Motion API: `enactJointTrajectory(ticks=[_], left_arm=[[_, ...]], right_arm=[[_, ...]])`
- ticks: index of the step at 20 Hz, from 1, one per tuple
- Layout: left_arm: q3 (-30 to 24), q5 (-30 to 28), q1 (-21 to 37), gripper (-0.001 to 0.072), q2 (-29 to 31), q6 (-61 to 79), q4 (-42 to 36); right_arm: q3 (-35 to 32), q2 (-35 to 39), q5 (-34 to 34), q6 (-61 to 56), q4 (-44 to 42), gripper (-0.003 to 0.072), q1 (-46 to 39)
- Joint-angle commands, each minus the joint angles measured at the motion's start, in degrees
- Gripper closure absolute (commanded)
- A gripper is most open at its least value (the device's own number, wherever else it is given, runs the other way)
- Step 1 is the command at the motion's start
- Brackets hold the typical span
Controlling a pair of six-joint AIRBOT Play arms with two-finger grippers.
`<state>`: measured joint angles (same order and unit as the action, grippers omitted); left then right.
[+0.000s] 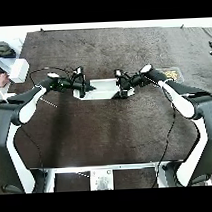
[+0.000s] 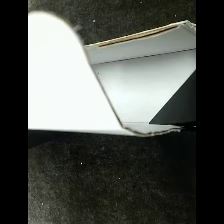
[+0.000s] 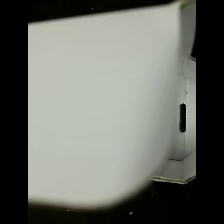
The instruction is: Fold the box and place the chain.
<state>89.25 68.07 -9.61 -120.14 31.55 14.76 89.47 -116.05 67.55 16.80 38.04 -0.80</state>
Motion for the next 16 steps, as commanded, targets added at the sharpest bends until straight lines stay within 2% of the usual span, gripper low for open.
enactJointTrajectory(ticks=[1,2,4,6,16], left_arm=[[0.0,0.0,0.1,0.0698,0.0,0.0,0.0],[0.0,0.0,0.1,0.0698,0.0,0.0,0.0],[0.0,0.0,0.1,0.0698,0.0,0.0,0.0],[0.0,0.0,0.1,0.0698,0.0,0.0,0.0],[0.0,-0.1,0.1,0.0698,0.0,0.0,0.0]], right_arm=[[0.0,0.0,-1.4,0.1,1.0,0.026,0.0],[0.0,0.0,-1.3,0.0,1.1,0.0333,0.0],[0.0,0.0,-1.6,0.1,1.2,0.0331,0.0],[0.0,0.0,-1.6,0.1,1.2,0.0471,0.0],[0.0,0.0,-1.5,0.1,1.2,0.0473,0.0]])
